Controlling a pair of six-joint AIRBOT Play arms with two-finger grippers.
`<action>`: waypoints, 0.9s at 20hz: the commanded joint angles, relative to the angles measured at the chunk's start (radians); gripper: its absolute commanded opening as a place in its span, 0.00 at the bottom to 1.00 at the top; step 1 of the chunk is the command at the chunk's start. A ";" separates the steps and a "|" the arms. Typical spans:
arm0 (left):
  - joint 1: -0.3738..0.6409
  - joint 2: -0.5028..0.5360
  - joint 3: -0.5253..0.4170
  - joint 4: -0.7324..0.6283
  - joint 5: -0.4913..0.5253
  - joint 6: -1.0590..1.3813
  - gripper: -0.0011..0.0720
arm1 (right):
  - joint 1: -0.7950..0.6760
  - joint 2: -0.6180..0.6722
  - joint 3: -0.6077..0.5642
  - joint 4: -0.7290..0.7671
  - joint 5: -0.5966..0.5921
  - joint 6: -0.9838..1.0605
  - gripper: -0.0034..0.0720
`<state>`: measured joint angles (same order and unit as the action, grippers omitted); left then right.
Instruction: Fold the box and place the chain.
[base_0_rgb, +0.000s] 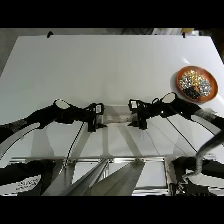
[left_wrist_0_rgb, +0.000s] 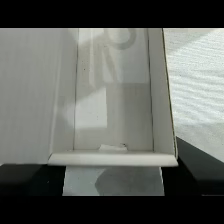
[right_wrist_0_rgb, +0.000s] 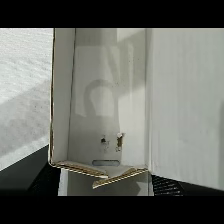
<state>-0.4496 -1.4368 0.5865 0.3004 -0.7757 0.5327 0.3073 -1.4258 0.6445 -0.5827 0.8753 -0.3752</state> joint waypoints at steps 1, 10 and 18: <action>-0.001 -0.001 0.000 0.000 0.000 0.000 0.44 | 0.000 0.000 0.000 0.001 0.000 0.000 0.49; -0.001 0.000 0.000 0.000 0.001 0.000 0.44 | 0.000 0.005 0.000 0.003 0.005 0.017 0.97; -0.001 0.000 0.000 0.000 0.001 0.000 0.44 | -0.069 0.132 0.000 -0.233 0.062 0.245 0.95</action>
<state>-0.4503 -1.4372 0.5865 0.2993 -0.7746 0.5312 0.2810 -1.3365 0.6437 -0.7307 0.8940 -0.2352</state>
